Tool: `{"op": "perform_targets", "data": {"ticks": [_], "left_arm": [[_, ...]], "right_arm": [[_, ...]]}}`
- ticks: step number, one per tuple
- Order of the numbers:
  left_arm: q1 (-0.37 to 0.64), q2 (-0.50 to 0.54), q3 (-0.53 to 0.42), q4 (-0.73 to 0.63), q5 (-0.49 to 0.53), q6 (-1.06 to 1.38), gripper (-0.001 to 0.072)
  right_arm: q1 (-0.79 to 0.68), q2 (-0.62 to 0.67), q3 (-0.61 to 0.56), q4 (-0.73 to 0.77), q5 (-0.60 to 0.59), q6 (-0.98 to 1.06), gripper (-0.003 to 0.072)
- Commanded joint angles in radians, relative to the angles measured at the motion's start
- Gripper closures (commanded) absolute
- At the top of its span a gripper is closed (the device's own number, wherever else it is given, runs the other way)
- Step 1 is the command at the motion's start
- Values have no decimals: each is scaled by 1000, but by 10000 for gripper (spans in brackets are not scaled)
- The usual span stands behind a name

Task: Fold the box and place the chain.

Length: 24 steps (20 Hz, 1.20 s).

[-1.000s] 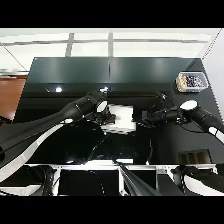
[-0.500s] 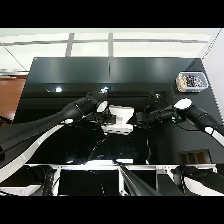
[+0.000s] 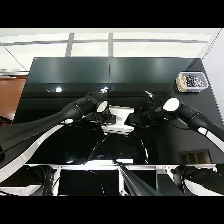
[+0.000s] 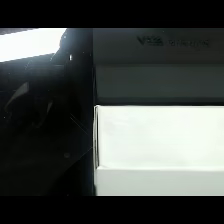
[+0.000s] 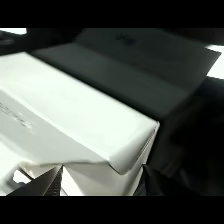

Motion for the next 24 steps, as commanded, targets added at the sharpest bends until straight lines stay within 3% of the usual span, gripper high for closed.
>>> {"op": "perform_targets", "data": {"ticks": [1,2,3,9,16,17,24], "left_arm": [[1,0,0,0,0,0,676],[1,0,0,0,0,0,676],[1,0,0,0,0,0,677],[1,0,0,0,2,0,677],[1,0,0,0,1,0,676],[1,0,0,0,1,0,676],[1,0,0,0,1,0,676]], "right_arm": [[86,0,83,-242,-29,220,160],[104,0,100,-299,-23,272,161],[121,0,113,-337,-16,309,269],[182,-11,129,-505,9,520,274],[254,-98,281,-710,178,752,290],[267,-102,285,-717,179,773,389],[319,-163,285,-713,200,908,389]]}}
